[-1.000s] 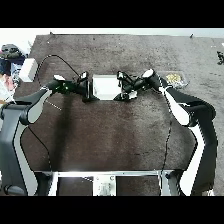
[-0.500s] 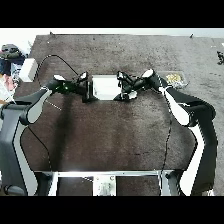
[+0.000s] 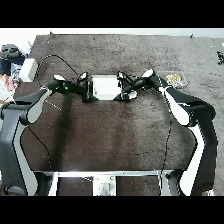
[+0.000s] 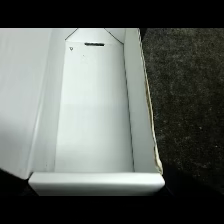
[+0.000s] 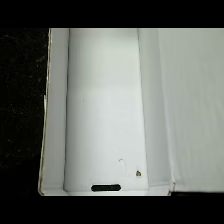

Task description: Fold the box and place the chain.

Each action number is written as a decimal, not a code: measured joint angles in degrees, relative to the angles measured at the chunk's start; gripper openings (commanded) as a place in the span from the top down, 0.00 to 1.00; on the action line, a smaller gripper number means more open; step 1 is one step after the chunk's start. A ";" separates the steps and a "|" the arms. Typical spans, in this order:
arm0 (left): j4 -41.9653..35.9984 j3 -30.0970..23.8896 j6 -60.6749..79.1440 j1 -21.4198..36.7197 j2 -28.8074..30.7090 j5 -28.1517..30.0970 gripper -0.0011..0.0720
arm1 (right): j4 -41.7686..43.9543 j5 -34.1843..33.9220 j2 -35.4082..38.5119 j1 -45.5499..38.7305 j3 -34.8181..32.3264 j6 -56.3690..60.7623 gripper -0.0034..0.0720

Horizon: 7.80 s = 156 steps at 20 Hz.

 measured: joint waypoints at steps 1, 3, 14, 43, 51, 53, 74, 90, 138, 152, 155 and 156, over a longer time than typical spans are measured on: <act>0.02 0.00 0.00 0.00 0.00 0.00 0.43 | 0.02 0.00 0.00 0.00 0.00 -0.02 0.28; 0.02 0.00 0.02 0.00 0.00 0.02 0.43 | 0.02 0.00 -0.02 0.00 0.00 0.00 0.28; 0.33 -0.02 0.02 0.02 0.00 -0.15 0.43 | -0.11 0.42 0.00 -0.02 0.00 -0.28 0.01; 0.07 -0.02 0.02 0.04 -0.02 0.17 0.43 | 9.53 9.07 9.27 -5.53 -0.09 3.96 0.94; 0.07 -0.02 0.02 0.04 -0.02 0.20 0.43 | 10.54 -6.91 7.08 -1.75 -0.11 5.05 0.94; 0.07 -0.04 0.02 0.04 -0.02 0.20 0.43 | 7.85 -8.96 6.08 -1.49 -0.11 5.18 0.94; 0.07 -0.02 0.04 0.02 -0.02 0.20 0.43 | -2.54 -2.64 14.49 -3.80 -0.09 8.68 0.18; 0.07 -0.02 0.04 0.02 -0.02 0.17 0.43 | -8.41 -9.81 14.43 -0.02 -12.72 1.36 0.35; 0.04 -0.04 0.00 0.04 -0.02 0.15 0.43 | -7.72 -10.38 14.82 -0.90 -13.07 12.50 0.91; 0.04 -0.04 0.00 0.04 -0.02 0.15 0.43 | -11.82 -2.12 19.15 -14.93 -16.98 61.59 0.91; 0.04 -0.04 0.02 0.04 -0.02 0.15 0.43 | -8.70 -2.16 17.42 -15.43 -18.82 63.23 0.91; 0.04 -0.04 0.02 0.04 -0.02 0.15 0.43 | -6.91 -2.19 16.48 -15.43 -19.15 63.39 0.91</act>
